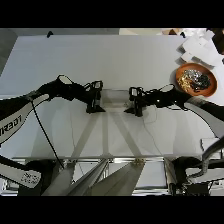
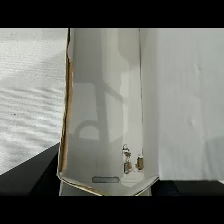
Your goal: Fold the box and place the chain.
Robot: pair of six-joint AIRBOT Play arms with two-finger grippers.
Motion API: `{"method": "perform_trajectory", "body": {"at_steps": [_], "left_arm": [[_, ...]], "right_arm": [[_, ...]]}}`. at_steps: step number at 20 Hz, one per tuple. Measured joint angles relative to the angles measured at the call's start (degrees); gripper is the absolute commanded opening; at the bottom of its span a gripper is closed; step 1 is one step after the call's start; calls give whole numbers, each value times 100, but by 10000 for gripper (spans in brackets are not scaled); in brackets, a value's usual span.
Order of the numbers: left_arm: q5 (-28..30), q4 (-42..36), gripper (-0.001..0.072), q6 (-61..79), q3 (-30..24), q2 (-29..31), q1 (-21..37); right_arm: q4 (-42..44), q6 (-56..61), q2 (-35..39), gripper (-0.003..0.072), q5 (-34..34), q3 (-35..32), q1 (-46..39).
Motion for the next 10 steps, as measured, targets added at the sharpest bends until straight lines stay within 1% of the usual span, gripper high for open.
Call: {"method": "perform_trajectory", "body": {"at_steps": [2, 7, 10], "left_arm": [[-15, 2, 211, 0, 0, -2, 0], [-31, 2, 211, -9, -2, -4, -2], [-17, -4, 211, -24, -2, -2, -2]], "right_arm": [[24, -4, 0, 697, -9, 2, 2], [-9, -4, 35, 699, 7, 2, -92], [-173, 2, 142, 699, 17, 0, -264]]}}
